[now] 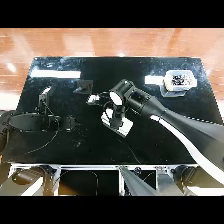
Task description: Fold the box and place the chain.
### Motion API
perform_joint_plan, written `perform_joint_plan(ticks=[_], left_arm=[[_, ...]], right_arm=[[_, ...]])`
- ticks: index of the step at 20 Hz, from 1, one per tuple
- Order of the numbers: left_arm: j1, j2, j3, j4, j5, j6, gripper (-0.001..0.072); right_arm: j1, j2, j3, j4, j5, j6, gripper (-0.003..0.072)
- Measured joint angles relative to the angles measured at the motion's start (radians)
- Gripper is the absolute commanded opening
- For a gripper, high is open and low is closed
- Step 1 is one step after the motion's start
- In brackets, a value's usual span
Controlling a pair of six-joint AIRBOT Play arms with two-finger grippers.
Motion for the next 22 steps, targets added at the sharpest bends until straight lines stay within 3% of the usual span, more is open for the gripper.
perform_joint_plan(ticks=[7,17,20,21,22], left_arm=[[0.0,0.0,0.0,0.0,0.0,0.0,0.0564],[0.0,0.0,0.0,0.0,0.002,0.0,0.0564],[0.0,0.0,0.0,0.0,0.001,0.0,0.0564],[0.0,0.0,0.0,0.0,0.001,0.0,0.0564],[0.0,0.0,0.0,0.0,0.001,0.0,0.0564]], right_arm=[[0.0,-0.002,0.0,0.078,-0.002,0.021,0.0594],[-0.052,-0.003,-0.001,0.307,0.027,0.141,0.0569],[-0.063,0.003,-0.001,0.325,0.03,0.175,0.0121],[-0.071,0.008,-0.001,0.328,0.027,0.195,0.0027],[-0.083,0.019,-0.001,0.329,0.016,0.224,0.0029]])
